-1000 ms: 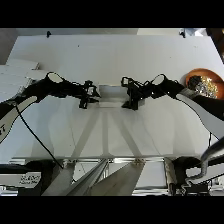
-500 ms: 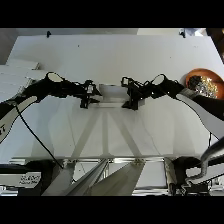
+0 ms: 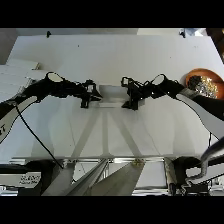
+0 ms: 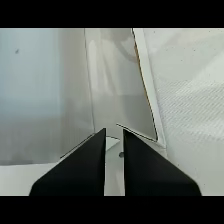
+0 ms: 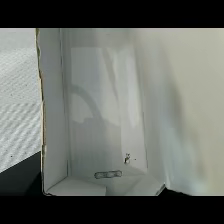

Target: Fold the box and place the chain.

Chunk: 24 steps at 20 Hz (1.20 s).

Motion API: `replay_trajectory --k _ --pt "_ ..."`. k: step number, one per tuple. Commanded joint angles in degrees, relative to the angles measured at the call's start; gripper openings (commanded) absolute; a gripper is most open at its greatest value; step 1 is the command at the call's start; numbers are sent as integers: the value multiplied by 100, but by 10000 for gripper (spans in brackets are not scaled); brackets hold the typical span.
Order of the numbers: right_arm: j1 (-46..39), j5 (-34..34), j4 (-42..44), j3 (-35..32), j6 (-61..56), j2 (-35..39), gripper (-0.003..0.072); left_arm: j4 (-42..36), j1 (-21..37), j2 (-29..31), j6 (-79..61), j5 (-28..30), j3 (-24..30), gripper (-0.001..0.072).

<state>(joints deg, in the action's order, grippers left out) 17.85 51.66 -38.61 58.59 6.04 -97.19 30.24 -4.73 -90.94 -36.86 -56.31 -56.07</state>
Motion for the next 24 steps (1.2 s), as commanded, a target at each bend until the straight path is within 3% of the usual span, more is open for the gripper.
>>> replay_trajectory --k 1,8,14,17,19,22,24 --pt "4 0 0 -2 0 2 473 17 2 0 2 -9 2 9" --pt "4 0 0 -2 0 2 473 24 343 66 136 -514 15 10" --pt "7 0 0 -2 0 2 473 85 1379 850 334 -603 452 11" --pt "4 0 0 -2 0 2 473 94 1978 1036 1408 -588 708 11" --pt "4 0 0 -2 0 2 473 356 2208 1034 2061 -501 824 10" --pt "4 0 0 -2 0 2 473 1434 2232 1010 2166 -120 916 8" --pt "4 0 0 -2 0 2 473 1526 2212 929 2339 35 955 7"
